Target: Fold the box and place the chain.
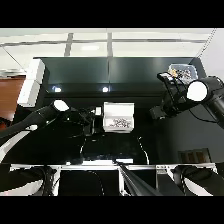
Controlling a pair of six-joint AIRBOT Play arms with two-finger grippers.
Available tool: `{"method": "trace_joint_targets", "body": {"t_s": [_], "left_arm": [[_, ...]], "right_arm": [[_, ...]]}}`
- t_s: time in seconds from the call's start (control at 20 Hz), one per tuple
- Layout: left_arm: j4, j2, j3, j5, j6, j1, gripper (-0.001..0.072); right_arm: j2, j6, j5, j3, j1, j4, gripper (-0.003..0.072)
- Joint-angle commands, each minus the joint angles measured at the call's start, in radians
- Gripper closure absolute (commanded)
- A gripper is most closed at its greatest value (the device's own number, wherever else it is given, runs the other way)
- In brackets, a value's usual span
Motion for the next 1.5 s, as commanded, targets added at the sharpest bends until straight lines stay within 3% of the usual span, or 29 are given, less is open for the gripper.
{"method": "trace_joint_targets", "body": {"t_s": [0.0, 0.2, 0.65, 0.7, 0.8, 0.85, 0.9, 0.95, 1.15, 1.3, 1.45], "left_arm": [[-0.005, -0.021, 0.019, 0.016, -0.023, -0.005, -0.0008], [0.01, -0.048, 0.051, 0.045, -0.099, -0.006, -0.0007], [0.01, -0.05, 0.054, 0.081, -0.015, -0.087, -0.0003], [0.01, -0.05, 0.054, 0.081, -0.016, -0.092, 0.0058], [0.01, -0.05, 0.054, 0.08, -0.016, -0.094, 0.0355], [0.009, -0.05, 0.054, 0.08, -0.016, -0.094, 0.0357], [0.009, -0.05, 0.054, 0.08, -0.016, -0.094, 0.0357], [0.009, -0.05, 0.054, 0.08, -0.016, -0.094, 0.0356], [0.007, -0.05, 0.054, 0.08, -0.016, -0.094, 0.0356], [0.006, -0.05, 0.054, 0.08, -0.016, -0.094, 0.0356], [0.006, -0.05, 0.054, 0.08, -0.016, -0.094, 0.0356]], "right_arm": [[0.0, 0.0, -0.01, -0.001, 0.0, 0.001, 0.038], [0.0, 0.0, -0.021, -0.001, 0.0, 0.002, 0.038], [0.0, 0.0, -0.07, -0.001, 0.0, 0.008, 0.0381], [-0.001, 0.0, -0.089, -0.001, 0.0, 0.016, 0.038], [-0.003, 0.0, -0.17, -0.001, 0.0, 0.039, 0.038], [-0.004, 0.012, -0.241, -0.001, 0.0, 0.05, 0.0338], [-0.009, 0.041, -0.322, -0.001, 0.0, 0.075, 0.0041], [-0.02, 0.041, -0.395, -0.001, -0.008, 0.109, -0.0034], [-0.149, -0.03, -0.612, -0.001, -0.026, 0.321, -0.0034], [-0.257, -0.263, -0.561, -0.001, -0.002, 0.448, -0.0034], [-0.25, -0.564, -0.407, 0.015, 0.013, 0.45, -0.0034]]}}
